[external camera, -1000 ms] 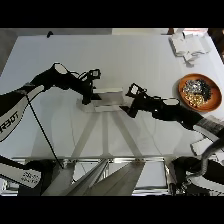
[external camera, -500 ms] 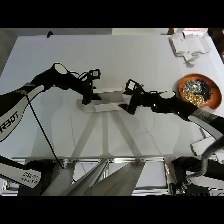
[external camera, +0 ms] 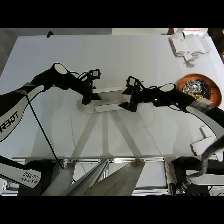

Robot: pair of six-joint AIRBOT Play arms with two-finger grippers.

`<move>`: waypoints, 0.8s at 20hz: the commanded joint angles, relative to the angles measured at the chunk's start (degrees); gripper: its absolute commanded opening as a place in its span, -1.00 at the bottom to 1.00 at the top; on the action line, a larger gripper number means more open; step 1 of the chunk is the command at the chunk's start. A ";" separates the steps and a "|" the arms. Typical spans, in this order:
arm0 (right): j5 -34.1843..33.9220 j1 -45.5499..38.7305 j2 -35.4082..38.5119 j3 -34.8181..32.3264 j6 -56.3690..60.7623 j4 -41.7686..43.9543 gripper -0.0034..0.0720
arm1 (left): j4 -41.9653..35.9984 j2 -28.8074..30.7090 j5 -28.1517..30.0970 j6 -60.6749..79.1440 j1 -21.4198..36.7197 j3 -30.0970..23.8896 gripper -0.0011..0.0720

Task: Fold the box and place the chain.

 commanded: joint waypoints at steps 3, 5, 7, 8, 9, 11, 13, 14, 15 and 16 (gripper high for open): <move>7.98 -0.17 -4.96 4.15 3.08 -8.98 1.00 | 0.00 0.00 0.02 0.02 -0.04 -0.02 -0.92; 8.17 -0.15 -5.92 4.15 2.89 -9.18 1.00 | 0.00 0.00 0.02 0.02 -0.04 -0.02 -0.92; 8.09 -0.13 -6.34 4.17 2.56 -8.81 1.00 | 0.00 0.00 0.02 0.02 -0.04 -0.02 -0.92; 8.13 -0.13 -6.49 4.15 2.23 -8.87 1.00 | 0.00 0.00 0.02 0.02 -0.04 -0.02 -0.92; 8.13 -0.13 -6.75 4.15 1.86 -8.81 1.00 | 0.00 0.00 0.02 0.02 -0.04 -0.02 -0.92; 8.07 -0.13 -7.61 4.15 1.73 -7.74 1.00 | 0.00 0.00 0.02 0.02 -0.04 -0.02 -0.92; 8.02 -0.11 -8.59 4.17 1.27 -6.60 1.00 | 0.00 0.00 0.02 0.02 -0.04 -0.02 -0.92; 7.89 -0.13 -8.63 4.28 1.29 -6.16 1.00 | 0.00 0.00 0.02 0.02 -0.04 -0.02 -0.92; 7.80 -0.13 -8.63 4.28 1.27 -5.40 1.00 | 0.00 0.00 0.02 0.02 -0.04 -0.02 -0.92; 7.87 -0.11 -8.63 4.28 0.57 -4.68 1.00 | 0.00 0.00 0.02 0.02 -0.04 -0.02 -0.92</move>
